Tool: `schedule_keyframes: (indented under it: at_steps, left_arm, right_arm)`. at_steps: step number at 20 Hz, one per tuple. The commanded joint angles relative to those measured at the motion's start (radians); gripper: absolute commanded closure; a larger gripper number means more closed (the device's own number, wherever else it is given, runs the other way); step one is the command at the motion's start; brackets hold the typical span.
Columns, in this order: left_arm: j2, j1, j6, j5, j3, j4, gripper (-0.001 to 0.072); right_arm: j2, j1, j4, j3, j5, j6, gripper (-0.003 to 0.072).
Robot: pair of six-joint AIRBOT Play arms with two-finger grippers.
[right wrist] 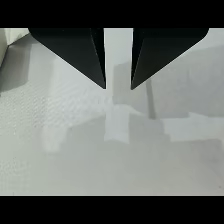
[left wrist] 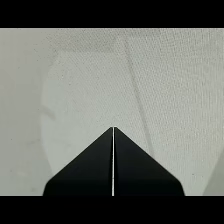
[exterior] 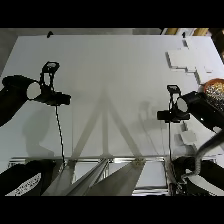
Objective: Fold the box and place the chain.
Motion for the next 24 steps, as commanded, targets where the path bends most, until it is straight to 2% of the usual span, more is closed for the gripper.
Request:
schedule_keyframes:
  at_steps: [1, 3, 4, 6, 7, 11, 16, 18, 19, 20, 21, 24]
  left_arm:
    - [-0.001, -0.001, 0.000, 0.000, 0.000, 0.000, 0.0701]
    - [-0.001, -0.001, 0.000, 0.000, 0.000, 0.000, 0.0701]
    - [-0.001, -0.001, 0.000, 0.000, 0.000, 0.000, 0.0701]
    - [-0.001, -0.001, 0.000, 0.000, 0.000, 0.000, 0.0701]
    - [-0.001, -0.001, 0.000, 0.000, 0.000, 0.000, 0.0701]
    - [-0.001, -0.001, 0.000, 0.000, 0.000, 0.000, 0.0701]
    - [-0.001, -0.001, 0.000, 0.000, 0.000, 0.000, 0.0701]
    - [-0.001, -0.001, 0.000, 0.000, 0.000, 0.000, 0.0701]
    - [-0.001, -0.001, 0.000, 0.000, 0.000, 0.000, 0.0701]
    - [-0.001, -0.001, 0.000, 0.000, 0.000, 0.000, 0.0701]
    - [-0.001, -0.001, 0.000, 0.000, 0.000, 0.000, 0.0701]
    - [-0.001, -0.001, 0.000, 0.000, 0.000, 0.000, 0.0701]
  right_arm:
    - [0.003, 0.000, -0.054, 0.028, -0.027, -0.140, 0.0480]
    - [0.003, 0.000, -0.145, 0.069, 0.061, -0.318, 0.0482]
    - [0.003, -0.001, -0.243, 0.087, 0.135, -0.413, 0.0482]
    - [0.005, -0.044, -0.514, 0.092, 0.200, -0.364, 0.0482]
    - [0.005, -0.093, -0.600, 0.092, 0.199, -0.337, 0.0482]
    - [0.005, -0.343, -0.632, 0.092, 0.121, -0.357, 0.0484]
    - [0.005, -0.617, -0.628, 0.092, 0.142, -0.407, 0.0483]
    - [0.005, -0.711, -0.616, 0.092, 0.100, -0.407, 0.0479]
    - [0.005, -0.752, -0.595, 0.092, 0.079, -0.421, 0.0389]
    - [0.005, -0.787, -0.558, 0.092, 0.062, -0.469, 0.0171]
    - [0.005, -0.819, -0.509, 0.092, 0.053, -0.527, 0.0092]
    - [-0.005, -0.887, -0.438, 0.092, 0.033, -0.583, 0.0134]
